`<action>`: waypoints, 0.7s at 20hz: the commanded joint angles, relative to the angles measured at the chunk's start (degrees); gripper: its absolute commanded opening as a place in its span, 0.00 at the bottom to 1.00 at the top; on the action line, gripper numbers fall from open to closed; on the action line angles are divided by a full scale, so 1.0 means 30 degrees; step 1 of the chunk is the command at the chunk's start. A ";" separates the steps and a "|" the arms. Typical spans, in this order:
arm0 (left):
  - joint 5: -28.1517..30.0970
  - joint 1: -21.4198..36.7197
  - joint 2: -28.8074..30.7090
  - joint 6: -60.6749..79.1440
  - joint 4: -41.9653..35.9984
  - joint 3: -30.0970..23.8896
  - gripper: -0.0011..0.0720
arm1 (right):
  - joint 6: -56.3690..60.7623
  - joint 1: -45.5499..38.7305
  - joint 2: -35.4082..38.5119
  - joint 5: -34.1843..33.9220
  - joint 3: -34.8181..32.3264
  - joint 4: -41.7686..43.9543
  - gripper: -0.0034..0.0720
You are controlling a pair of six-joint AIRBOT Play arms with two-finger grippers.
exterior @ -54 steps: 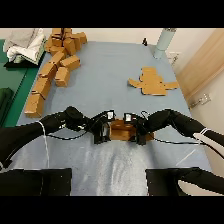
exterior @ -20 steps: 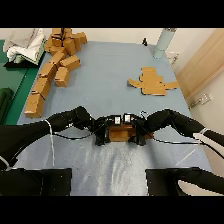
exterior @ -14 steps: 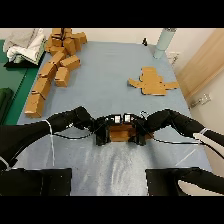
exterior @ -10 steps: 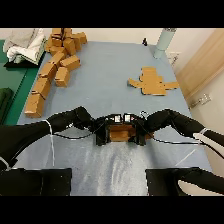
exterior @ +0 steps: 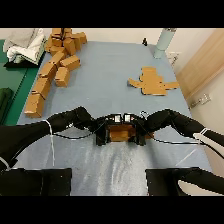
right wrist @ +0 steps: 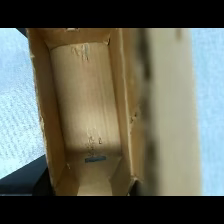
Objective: Fold the box.
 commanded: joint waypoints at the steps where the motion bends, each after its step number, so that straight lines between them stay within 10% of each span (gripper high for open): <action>1: 0.0015 0.0007 0.0015 0.0007 0.0007 0.0022 0.56 | 0.0007 -0.0015 0.0007 0.0000 0.0015 0.0007 0.72; 11: 0.0015 0.0007 0.0015 0.0007 0.0007 0.0022 0.56 | 0.0007 -0.0051 -0.0022 -0.0517 0.0015 -0.1406 0.72; 14: 0.0015 0.0007 0.0015 0.0015 0.0007 0.0022 0.56 | 0.0015 -0.0051 0.0102 -0.1100 0.0138 -0.1326 1.00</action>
